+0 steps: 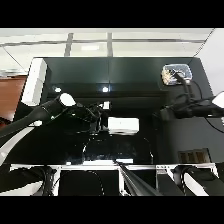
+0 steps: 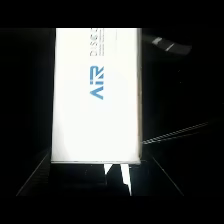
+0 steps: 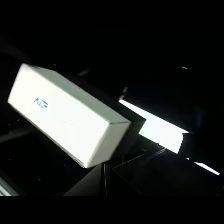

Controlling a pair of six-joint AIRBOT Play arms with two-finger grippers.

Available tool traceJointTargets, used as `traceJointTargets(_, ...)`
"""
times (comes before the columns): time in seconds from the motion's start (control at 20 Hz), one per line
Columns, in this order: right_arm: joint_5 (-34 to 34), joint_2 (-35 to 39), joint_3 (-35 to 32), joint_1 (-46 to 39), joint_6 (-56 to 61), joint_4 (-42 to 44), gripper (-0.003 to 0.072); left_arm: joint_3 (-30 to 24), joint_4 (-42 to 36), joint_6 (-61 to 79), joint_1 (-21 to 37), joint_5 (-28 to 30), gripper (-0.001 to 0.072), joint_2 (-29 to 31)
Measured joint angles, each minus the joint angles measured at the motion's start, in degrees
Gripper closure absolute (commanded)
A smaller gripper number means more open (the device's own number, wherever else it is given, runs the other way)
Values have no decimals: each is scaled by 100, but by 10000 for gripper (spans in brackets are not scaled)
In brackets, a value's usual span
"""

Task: Fold the box and place the chain.

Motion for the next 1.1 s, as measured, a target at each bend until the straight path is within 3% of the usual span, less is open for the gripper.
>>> traceJointTargets(0.25, 142, 247, -83, -678, 42, -289, 671, 708, 116, -1139, -326, -404, -1, 85)
traceJointTargets(0.6, -107, 299, -199, -828, 59, -367, 672, 1766, 94, -1963, -1108, -61, -1, -1016)
traceJointTargets(1.1, -188, 306, -223, -839, -50, -372, 672, 2074, 232, -2304, -1283, -282, -1, -1449)
